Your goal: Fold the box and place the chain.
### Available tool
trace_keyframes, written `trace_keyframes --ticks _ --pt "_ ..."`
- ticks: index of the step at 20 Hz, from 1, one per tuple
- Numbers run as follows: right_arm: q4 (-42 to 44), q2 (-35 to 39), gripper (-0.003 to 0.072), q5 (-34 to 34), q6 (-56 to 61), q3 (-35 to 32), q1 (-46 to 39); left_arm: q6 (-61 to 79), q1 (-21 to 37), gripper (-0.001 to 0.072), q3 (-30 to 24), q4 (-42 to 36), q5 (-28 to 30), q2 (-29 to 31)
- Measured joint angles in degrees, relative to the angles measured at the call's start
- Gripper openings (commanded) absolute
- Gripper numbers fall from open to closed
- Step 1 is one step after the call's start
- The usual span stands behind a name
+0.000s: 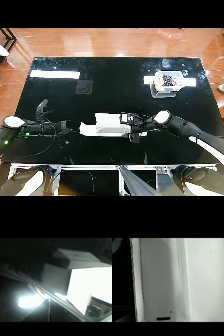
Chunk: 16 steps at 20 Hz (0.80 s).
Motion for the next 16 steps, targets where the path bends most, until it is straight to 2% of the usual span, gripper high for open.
trace_keyframes --ticks 8,9,10,11,12,16 --pt "0.0 0.0 0.0355 0.0 0.0 0.0 0.0 3.5 -9.6 0.0025 -1.3 -12.9 6.5 -10.2" --pt "0.0 0.0 0.0355 0.0 0.0 0.0 0.0 4.7 -10.3 0.0078 -1.3 -14.7 7.2 -10.8" --pt "0.0 0.0 0.0354 0.0 0.0 0.0 0.0 5.9 -10.7 0.0279 -1.3 -16.3 7.3 -11.2" --pt "0.0 0.0 0.0355 0.0 0.0 0.0 0.0 7.3 -11.1 0.0554 -1.2 -17.5 7.2 -11.5" --pt "0.0 0.0 0.0354 0.0 0.0 0.0 0.0 8.8 -11.3 0.0634 -0.9 -18.9 6.1 -11.7" --pt "0.0 0.0 0.0355 0.0 0.0 0.0 0.0 13.1 -11.8 0.0634 1.0 -20.0 2.9 -12.2"
